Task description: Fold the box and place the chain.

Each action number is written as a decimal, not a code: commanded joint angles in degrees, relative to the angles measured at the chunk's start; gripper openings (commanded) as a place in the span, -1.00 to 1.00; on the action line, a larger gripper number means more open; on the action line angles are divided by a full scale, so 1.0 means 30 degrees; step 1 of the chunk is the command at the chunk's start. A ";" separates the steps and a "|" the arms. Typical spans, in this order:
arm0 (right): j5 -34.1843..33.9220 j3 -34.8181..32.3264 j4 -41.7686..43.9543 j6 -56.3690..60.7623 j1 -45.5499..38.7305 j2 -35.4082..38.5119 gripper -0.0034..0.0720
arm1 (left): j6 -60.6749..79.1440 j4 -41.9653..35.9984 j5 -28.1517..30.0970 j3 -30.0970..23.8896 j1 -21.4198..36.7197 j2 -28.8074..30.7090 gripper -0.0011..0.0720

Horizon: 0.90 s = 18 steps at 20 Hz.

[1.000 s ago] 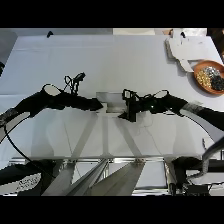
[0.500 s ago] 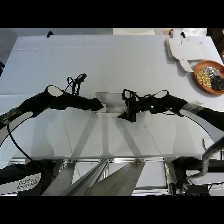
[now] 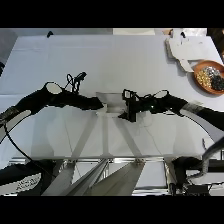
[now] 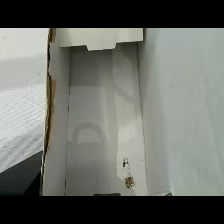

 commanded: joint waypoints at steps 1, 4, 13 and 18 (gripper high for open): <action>-0.0007 0.0000 0.0029 0.0007 0.0015 0.0007 0.47 | -0.2135 0.2222 -0.0707 0.0248 -0.0372 0.0022 0.37; -0.0007 0.0000 0.0029 0.0015 0.0015 0.0007 0.47 | -0.4503 0.5268 -0.0495 0.0248 -0.0714 0.0022 0.13; -0.0007 0.0000 0.0029 0.0007 0.0015 0.0007 0.47 | -0.6171 0.6725 0.0262 0.1239 -0.1537 0.0022 0.10; -0.0007 0.0000 0.0029 0.0015 0.0015 0.0007 0.47 | -0.9639 1.1322 -0.1559 0.3526 -0.2266 -0.0335 0.10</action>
